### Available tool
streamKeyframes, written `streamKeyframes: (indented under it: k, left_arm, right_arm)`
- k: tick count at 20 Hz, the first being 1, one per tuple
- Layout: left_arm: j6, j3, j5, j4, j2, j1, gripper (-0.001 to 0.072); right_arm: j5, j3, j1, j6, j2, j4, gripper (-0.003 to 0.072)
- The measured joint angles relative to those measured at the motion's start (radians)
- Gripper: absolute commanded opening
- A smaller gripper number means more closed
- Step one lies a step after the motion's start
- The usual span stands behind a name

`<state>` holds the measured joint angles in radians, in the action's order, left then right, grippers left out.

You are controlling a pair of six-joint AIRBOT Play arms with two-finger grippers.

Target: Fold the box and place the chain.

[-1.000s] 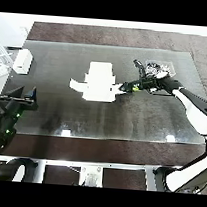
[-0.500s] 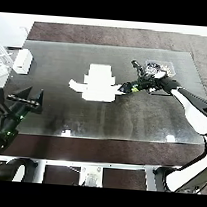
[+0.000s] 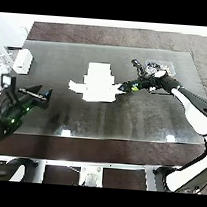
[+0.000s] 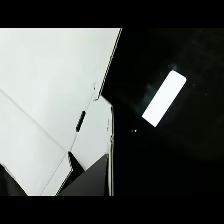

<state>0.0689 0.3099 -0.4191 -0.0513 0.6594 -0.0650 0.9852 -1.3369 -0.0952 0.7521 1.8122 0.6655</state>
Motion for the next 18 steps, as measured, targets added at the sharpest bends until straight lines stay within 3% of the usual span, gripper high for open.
streamKeyframes:
  k: [11,18]
  left_arm:
    - [-0.053,0.388,-0.171,0.049,0.521,0.000,0.0519]
    - [-0.125,0.635,-0.272,0.172,0.764,0.041,0.0519]
  right_arm:
    - [-0.023,0.001,-0.031,0.012,-0.035,-0.002,0.0001]
    - [-0.060,0.051,-0.032,0.067,-0.059,-0.002,0.0001]
